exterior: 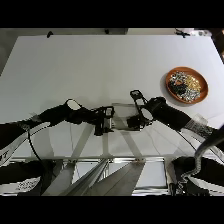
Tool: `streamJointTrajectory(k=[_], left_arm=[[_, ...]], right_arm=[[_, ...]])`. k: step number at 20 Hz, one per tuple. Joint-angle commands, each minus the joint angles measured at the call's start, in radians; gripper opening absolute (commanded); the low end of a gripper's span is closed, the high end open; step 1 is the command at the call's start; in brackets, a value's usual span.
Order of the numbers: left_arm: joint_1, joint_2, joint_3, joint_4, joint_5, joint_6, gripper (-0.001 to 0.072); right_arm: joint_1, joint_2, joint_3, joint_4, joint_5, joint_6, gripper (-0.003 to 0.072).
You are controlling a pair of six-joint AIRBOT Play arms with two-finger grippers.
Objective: Fold the box and place the chain.
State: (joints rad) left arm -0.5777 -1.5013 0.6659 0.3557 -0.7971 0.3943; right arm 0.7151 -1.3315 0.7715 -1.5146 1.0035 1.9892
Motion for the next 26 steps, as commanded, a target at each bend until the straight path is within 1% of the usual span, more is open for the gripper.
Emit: streamJointTrajectory(k=[1, 7, 8, 9, 12, 16, 19, 20, 23, 24, 25, 26], left_arm=[[0.001, 0.000, 0.000, -0.004, 0.008, -0.002, 0.0372], [0.001, 0.000, 0.000, -0.004, 0.008, -0.002, 0.0372], [0.001, 0.000, 0.000, -0.004, 0.008, -0.002, 0.0372], [0.001, 0.000, 0.000, -0.004, 0.008, -0.002, 0.0372], [0.000, 0.000, 0.000, -0.004, 0.008, -0.002, 0.0372], [0.001, 0.000, 0.000, -0.004, 0.008, -0.002, 0.0372], [0.001, 0.000, 0.000, -0.004, 0.008, -0.002, 0.0372], [0.001, 0.000, 0.000, -0.004, 0.008, -0.002, 0.0372], [0.001, 0.000, 0.000, -0.004, 0.008, -0.002, 0.0372], [0.001, 0.000, 0.000, -0.004, 0.008, -0.002, 0.0372], [0.001, 0.000, 0.000, -0.004, 0.008, -0.002, 0.0372], [0.001, 0.000, 0.000, -0.004, 0.008, -0.002, 0.0372]], right_arm=[[-0.001, 0.023, 0.001, 0.005, 0.002, 0.000, 0.0411], [0.000, 0.060, 0.001, 0.061, 0.022, 0.010, 0.0388], [-0.001, 0.064, 0.001, 0.058, 0.030, 0.033, 0.0373], [-0.001, 0.064, 0.001, 0.056, 0.041, 0.040, 0.0308], [-0.001, 0.064, 0.001, 0.035, 0.060, 0.087, 0.0221], [0.000, 0.046, 0.001, -0.020, 0.082, 0.135, 0.0212], [0.000, 0.035, 0.001, -0.019, 0.057, 0.161, 0.0209], [0.000, 0.035, 0.001, -0.019, 0.044, 0.161, 0.0160], [0.000, 0.035, 0.001, -0.018, 0.020, 0.161, 0.0146], [0.000, 0.035, 0.001, -0.016, 0.016, 0.161, 0.0128], [0.000, 0.035, 0.001, -0.014, 0.012, 0.161, 0.0093], [0.000, 0.035, 0.001, -0.002, 0.007, 0.161, 0.0084]])
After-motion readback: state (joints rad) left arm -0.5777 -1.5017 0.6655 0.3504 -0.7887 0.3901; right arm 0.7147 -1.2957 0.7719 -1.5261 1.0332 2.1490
